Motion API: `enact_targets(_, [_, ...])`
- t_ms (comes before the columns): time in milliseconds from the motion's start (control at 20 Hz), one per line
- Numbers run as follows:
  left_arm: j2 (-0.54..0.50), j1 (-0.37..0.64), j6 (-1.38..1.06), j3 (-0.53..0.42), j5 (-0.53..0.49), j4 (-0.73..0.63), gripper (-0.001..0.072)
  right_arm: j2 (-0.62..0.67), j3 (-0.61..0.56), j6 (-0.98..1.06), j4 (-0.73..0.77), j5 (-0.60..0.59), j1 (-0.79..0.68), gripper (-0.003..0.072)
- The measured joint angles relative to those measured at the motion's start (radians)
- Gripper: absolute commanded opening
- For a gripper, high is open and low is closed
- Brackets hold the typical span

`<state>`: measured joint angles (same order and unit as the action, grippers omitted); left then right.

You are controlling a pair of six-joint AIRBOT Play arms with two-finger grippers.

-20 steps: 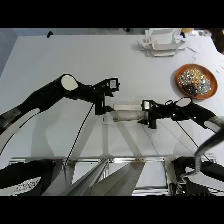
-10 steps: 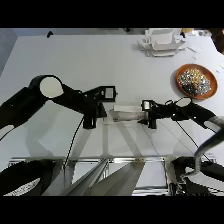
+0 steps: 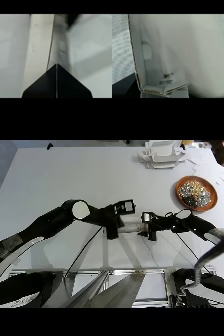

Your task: Fold the box and place the chain.

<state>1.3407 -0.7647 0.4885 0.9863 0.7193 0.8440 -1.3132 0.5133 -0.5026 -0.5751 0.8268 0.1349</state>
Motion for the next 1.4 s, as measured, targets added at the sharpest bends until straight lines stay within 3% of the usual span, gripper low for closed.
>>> enact_targets(150, [0.035,-0.004,0.044,0.000,-0.219,-0.031,0.0008,0.000,0.000,0.000,0.000,0.000,0.000,0.0413])
enact_targets(300, [0.078,-0.006,0.066,0.000,-0.338,-0.040,0.0008,0.000,0.000,0.000,0.000,0.000,0.000,0.0413])
enact_targets(450, [0.126,-0.006,0.086,0.000,-0.378,-0.044,0.0008,0.000,0.000,0.000,0.000,0.000,0.000,0.0413])
enact_targets(650, [0.147,-0.006,0.097,0.000,-0.349,-0.044,0.0008,0.000,0.000,0.000,0.000,0.000,0.000,0.0413])
enact_targets(850, [0.082,0.010,0.103,0.000,-0.231,-0.008,0.0008,0.000,0.000,0.000,0.000,0.000,0.000,0.0413])
enact_targets(1100, [-0.057,0.052,0.103,0.000,0.071,0.089,0.0007,0.000,0.000,0.000,0.000,0.000,0.000,0.0413])
enact_targets(1250, [-0.082,0.061,0.103,0.000,0.217,0.162,0.0007,0.000,0.000,0.000,0.000,0.000,0.000,0.0413])
enact_targets(1400, [-0.075,0.065,0.055,0.000,0.299,0.212,0.0011,0.000,0.000,0.000,0.000,0.000,0.000,0.0413])
